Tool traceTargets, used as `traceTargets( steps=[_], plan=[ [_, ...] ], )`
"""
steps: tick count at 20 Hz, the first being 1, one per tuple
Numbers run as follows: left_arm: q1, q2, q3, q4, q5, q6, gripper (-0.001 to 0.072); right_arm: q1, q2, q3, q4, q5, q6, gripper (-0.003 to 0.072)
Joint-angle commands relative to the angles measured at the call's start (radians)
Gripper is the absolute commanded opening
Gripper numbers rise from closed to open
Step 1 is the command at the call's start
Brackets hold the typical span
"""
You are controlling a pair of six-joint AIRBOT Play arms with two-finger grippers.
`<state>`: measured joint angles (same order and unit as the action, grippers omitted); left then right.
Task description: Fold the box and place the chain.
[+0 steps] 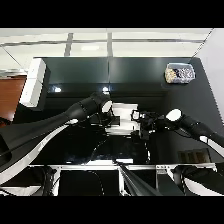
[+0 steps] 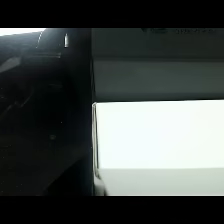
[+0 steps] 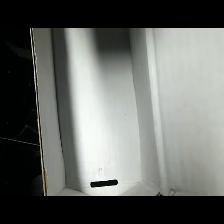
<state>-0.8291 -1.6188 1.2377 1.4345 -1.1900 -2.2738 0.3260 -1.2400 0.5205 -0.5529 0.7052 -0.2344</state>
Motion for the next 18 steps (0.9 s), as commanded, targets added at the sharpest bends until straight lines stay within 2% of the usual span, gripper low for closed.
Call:
traceTargets(
  steps=[1, 5, 6, 7, 10, 14, 18],
  plan=[
    [0.0, 0.0, 0.0, -0.015, -0.002, 0.0, 0.0027, 0.0, 0.0, 0.001, 0.002, 0.001, 0.003, 0.0167],
    [0.001, 0.0, 0.0, -0.032, 0.0, 0.0, 0.0027, 0.0, 0.0, 0.001, 0.002, 0.002, 0.003, 0.0172],
    [0.001, 0.0, 0.0, -0.034, 0.0, 0.0, 0.0027, 0.0, 0.001, 0.001, 0.001, 0.003, 0.009, 0.0467],
    [0.001, 0.0, 0.0, -0.034, 0.0, 0.0, 0.0027, 0.0, 0.005, 0.001, 0.0, 0.002, 0.023, 0.0711],
    [0.001, 0.0, 0.0, -0.034, 0.0, 0.0, 0.0027, 0.0, 0.07, 0.002, -0.069, 0.028, 0.072, 0.0711],
    [0.001, 0.0, 0.0, -0.033, -0.016, 0.0, 0.0027, 0.0, 0.209, 0.002, -0.281, 0.078, 0.176, 0.0704],
    [0.0, 0.0, 0.001, 0.006, -0.023, -0.001, 0.0026, 0.0, 0.238, 0.001, -0.322, 0.122, 0.19, 0.0704]
  ],
)
